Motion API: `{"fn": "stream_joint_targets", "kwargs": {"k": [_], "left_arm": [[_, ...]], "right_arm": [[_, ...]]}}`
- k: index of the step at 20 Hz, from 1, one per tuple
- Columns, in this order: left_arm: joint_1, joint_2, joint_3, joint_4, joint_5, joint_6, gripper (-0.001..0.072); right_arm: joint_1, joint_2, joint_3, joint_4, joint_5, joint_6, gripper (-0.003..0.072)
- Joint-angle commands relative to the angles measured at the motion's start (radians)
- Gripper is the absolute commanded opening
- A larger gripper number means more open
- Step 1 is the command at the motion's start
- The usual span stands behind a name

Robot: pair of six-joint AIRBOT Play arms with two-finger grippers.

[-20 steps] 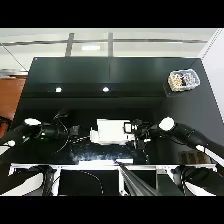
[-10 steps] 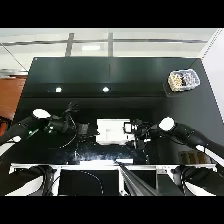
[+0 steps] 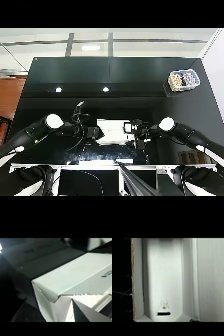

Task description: Fold the box and place the chain.

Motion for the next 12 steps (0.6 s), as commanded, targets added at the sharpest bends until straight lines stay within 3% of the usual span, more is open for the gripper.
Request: {"fn": "stream_joint_targets", "kwargs": {"k": [1, 6, 9, 10, 12], "left_arm": [[-0.117, 0.014, 0.031, 0.217, 0.078, -0.292, 0.0626], [-0.255, -0.032, 0.180, 0.636, -0.067, -0.721, 0.0616], [-0.286, -0.056, 0.248, 0.723, -0.120, -0.828, 0.0596], [-0.291, -0.066, 0.263, 0.738, -0.151, -0.885, 0.0515], [-0.292, -0.101, 0.302, 0.748, -0.240, -0.945, 0.0485]], "right_arm": [[0.000, -0.001, 0.000, 0.000, -0.005, 0.006, 0.0261], [0.000, -0.001, 0.000, 0.000, -0.005, 0.006, 0.0261], [0.000, -0.001, 0.000, 0.000, -0.004, 0.006, 0.0261], [0.000, -0.001, 0.000, 0.000, -0.005, 0.006, 0.0261], [0.000, -0.001, 0.000, 0.000, -0.004, 0.006, 0.0261]]}}
